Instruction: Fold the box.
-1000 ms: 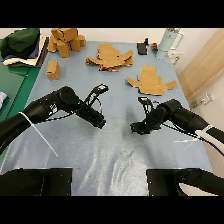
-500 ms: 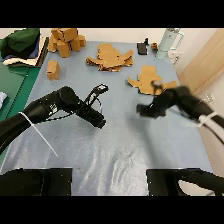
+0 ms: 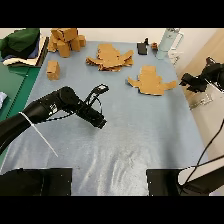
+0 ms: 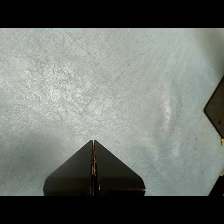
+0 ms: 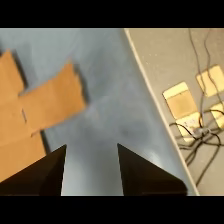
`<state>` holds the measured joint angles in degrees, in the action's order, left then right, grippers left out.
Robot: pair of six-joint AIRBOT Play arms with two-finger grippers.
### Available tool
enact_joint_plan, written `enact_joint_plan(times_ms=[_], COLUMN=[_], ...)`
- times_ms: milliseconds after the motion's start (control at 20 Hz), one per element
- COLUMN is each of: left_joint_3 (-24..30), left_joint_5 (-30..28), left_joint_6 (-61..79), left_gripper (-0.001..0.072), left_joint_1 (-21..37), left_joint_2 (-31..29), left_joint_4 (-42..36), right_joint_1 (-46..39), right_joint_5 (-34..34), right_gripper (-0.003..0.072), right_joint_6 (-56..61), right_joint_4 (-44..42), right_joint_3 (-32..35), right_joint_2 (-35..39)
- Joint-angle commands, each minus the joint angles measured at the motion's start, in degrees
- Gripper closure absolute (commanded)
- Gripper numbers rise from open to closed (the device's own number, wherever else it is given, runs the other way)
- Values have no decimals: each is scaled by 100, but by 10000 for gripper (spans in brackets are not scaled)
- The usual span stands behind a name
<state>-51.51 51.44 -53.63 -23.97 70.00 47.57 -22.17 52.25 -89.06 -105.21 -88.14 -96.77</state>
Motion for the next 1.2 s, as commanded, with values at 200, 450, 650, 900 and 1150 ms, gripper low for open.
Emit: enact_joint_plan(times_ms=[200,450,650,900,1150], left_joint_3=[2,2,2,2,2], left_joint_5=[0,0,2,0,4], left_joint_6=[4,4,4,7,4], left_gripper=[696,696,696,696,696], left_joint_1=[2,2,2,2,2], left_joint_2=[-4,-4,-4,-4,-4], left_joint_4=[0,0,2,0,2], right_joint_1=[-249,79,221,356,568], right_joint_5=[470,522,1036,1670,1296], right_gripper=[186,284,686,689,689], right_joint_6=[-1587,-1945,-2100,-2122,-1711], right_joint_4=[-1449,-1552,-1602,-1626,-1429], right_joint_3=[-1663,-1773,-1849,-1749,227], right_joint_2=[-1757,-1864,-1871,-1209,417])
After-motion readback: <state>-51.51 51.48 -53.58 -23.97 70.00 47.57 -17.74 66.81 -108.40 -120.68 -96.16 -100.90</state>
